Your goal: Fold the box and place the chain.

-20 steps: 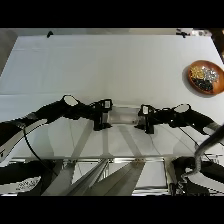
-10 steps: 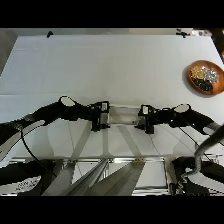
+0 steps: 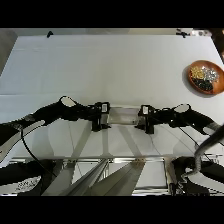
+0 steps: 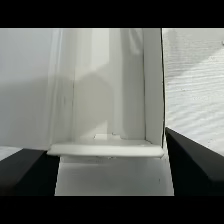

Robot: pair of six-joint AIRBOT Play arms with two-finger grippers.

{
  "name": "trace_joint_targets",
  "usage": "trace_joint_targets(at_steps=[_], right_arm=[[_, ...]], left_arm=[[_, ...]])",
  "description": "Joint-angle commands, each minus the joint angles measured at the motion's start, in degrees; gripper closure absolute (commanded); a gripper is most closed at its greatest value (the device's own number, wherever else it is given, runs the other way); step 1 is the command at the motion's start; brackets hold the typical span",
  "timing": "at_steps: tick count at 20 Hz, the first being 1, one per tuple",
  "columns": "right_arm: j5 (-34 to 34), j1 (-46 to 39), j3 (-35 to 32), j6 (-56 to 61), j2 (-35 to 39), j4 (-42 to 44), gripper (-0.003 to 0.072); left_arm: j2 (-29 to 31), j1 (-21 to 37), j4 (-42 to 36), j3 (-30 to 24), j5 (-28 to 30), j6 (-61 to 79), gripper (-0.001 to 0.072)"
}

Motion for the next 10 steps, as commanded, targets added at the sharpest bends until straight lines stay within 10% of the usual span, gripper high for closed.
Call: trace_joint_targets(at_steps=[1,10], right_arm=[[-0.02,-0.02,0.00,0.17,0.04,0.09,0.0226],[-0.02,-0.02,0.00,0.20,0.04,0.09,0.0226]], left_arm=[[0.02,-0.13,0.26,0.00,-1.01,0.57,0.0189],[-0.63,-1.92,0.70,0.00,2.23,1.07,0.0071]])
